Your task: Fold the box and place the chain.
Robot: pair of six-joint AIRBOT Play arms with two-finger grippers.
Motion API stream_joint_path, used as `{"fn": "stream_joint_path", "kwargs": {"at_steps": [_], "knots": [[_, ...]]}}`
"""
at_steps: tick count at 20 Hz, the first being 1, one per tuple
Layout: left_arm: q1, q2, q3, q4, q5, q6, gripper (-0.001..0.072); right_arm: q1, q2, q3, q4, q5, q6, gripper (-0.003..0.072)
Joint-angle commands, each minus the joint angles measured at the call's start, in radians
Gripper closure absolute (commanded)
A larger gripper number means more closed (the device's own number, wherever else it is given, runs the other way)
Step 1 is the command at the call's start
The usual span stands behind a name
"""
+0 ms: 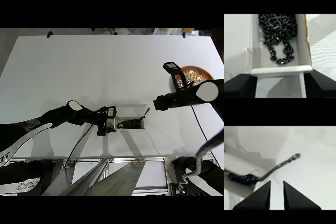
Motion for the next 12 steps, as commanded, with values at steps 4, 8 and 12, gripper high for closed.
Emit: {"fn": "stream_joint_path", "kwargs": {"at_steps": [4,8,12], "knots": [[0.000,0.000,0.000,0.000,0.000,0.000,0.0379,-0.029,-0.198,-0.028,-0.021,-0.095,0.002,0.0393],[0.000,0.000,0.000,0.000,0.000,0.000,0.0379,0.024,-0.325,-0.028,-0.039,-0.131,0.002,0.0393],[0.000,0.000,0.000,0.000,0.000,0.000,0.0379,0.047,-0.376,-0.028,-0.066,-0.179,0.002,0.0394]]}}
